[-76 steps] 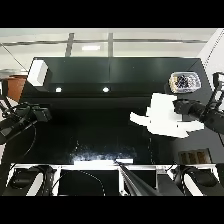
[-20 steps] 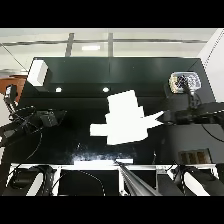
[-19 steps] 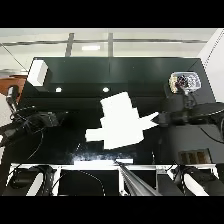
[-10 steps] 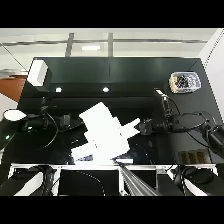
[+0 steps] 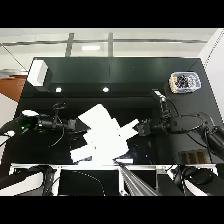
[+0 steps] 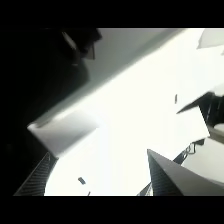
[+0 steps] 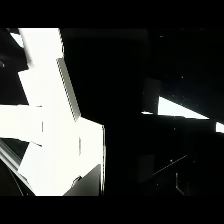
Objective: Fold the box and place the chain.
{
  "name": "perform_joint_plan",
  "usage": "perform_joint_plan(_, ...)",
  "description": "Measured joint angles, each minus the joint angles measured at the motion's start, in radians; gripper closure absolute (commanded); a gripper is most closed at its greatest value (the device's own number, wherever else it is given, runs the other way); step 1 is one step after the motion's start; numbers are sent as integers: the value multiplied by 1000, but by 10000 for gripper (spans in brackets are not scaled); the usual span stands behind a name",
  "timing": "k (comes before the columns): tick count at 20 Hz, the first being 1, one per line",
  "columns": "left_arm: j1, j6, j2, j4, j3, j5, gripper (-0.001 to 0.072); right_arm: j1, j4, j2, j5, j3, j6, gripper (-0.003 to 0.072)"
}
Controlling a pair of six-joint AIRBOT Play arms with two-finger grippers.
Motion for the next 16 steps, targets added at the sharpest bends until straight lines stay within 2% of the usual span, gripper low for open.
perform_joint_plan(6,-88,108,-13,-30,0,37,22,1,-1,0,2,0,8,661)
perform_joint_plan(8,-99,160,-14,-34,0,16,29,1,-1,0,2,0,10,661)
perform_joint_plan(10,-105,236,-15,-40,0,-34,207,1,-4,0,1,0,10,660)
perform_joint_plan(12,-108,302,-15,-48,0,-64,234,1,-7,0,1,0,10,661)
perform_joint_plan(13,-109,325,-15,-53,0,-70,324,1,-8,0,2,0,11,661)
perform_joint_plan(14,-110,344,-15,-53,0,-73,383,1,-11,0,1,0,15,661)
perform_joint_plan(16,-115,368,-15,-51,0,-74,383,1,-14,0,1,0,23,661)
